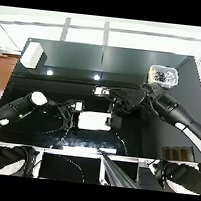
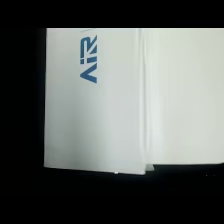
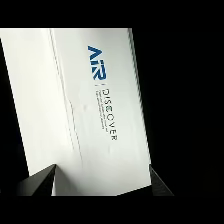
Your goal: Fold the box and place the chain.
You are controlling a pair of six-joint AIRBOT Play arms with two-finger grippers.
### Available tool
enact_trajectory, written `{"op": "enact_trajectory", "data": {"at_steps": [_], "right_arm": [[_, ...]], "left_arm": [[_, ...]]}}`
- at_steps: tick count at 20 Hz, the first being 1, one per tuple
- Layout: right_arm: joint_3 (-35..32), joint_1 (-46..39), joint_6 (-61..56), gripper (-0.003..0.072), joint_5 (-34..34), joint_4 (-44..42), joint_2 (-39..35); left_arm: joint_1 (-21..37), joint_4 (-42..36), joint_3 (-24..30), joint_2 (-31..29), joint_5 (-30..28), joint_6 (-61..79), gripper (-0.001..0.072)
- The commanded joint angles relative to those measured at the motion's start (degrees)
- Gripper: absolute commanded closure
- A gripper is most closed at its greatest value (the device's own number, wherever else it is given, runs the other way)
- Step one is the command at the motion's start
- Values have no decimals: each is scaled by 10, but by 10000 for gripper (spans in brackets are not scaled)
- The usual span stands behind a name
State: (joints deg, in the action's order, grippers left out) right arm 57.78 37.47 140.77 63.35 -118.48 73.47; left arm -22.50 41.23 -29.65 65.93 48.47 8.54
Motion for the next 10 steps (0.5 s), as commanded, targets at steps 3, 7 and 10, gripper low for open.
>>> {"op": "enact_trajectory", "data": {"at_steps": [3,7,10], "right_arm": [[-2,17,-46,-31,35,5,-4],[-2,42,-86,-31,-9,72,-4],[-2,42,-90,-30,-21,85,-4]], "left_arm": [[0,0,0,0,0,0,224],[0,0,0,0,0,0,224],[0,0,0,0,0,0,224]]}}
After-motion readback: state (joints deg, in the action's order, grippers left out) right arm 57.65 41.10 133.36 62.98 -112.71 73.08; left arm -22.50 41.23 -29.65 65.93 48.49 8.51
